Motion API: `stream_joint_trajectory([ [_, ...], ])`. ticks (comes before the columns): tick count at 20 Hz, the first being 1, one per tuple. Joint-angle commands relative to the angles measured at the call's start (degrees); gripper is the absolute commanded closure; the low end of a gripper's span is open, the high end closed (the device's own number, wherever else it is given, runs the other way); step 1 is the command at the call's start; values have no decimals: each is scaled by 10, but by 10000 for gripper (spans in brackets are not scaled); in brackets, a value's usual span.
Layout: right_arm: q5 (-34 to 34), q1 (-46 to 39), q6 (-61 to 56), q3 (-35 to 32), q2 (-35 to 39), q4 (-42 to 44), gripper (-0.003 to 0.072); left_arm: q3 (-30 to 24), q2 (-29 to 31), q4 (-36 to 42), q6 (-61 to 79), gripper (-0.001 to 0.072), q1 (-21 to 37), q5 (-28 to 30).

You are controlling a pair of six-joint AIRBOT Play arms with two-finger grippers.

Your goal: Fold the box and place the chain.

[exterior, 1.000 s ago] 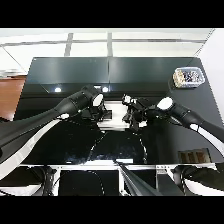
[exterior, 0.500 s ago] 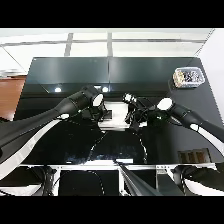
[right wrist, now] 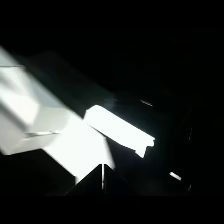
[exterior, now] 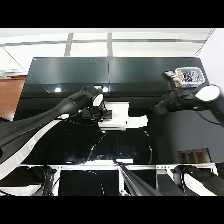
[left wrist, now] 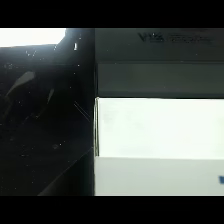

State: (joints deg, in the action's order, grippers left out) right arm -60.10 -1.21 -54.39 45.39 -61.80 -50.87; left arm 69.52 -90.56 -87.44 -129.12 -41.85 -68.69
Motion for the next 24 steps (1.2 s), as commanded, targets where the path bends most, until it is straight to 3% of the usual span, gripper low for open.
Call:
stream_joint_trajectory([
  [1, -23, -137, -133, -15, 22, -43, 673, 0, 0, 0, 1, 685, 0, -2],
  [4, 32, -166, -221, -79, 16, -34, 672, 0, 0, 1, 0, 685, 0, -1],
  [8, 35, -128, -197, -138, -42, 59, 672, 0, 0, 1, 0, 684, 0, -1],
  [11, 15, -64, -116, -137, -100, 166, 672, 0, 0, 1, 0, 684, 0, -2],
  [14, 48, 6, -86, -132, -147, 239, 671, 0, 0, 1, 0, 684, 0, -2],
  [16, 62, 40, -86, -108, -175, 239, 670, 0, 0, 1, 0, 685, 0, -2],
  [21, 1, 65, -43, -57, -195, 236, 668, 0, 0, 1, 0, 685, 0, -2],
  [22, -14, 63, -36, -51, -195, 231, 563, 0, 0, 1, 0, 685, 0, -2],
  [24, -31, 62, -36, -42, -195, 216, 108, 0, 0, 1, 0, 684, 0, -3],
])
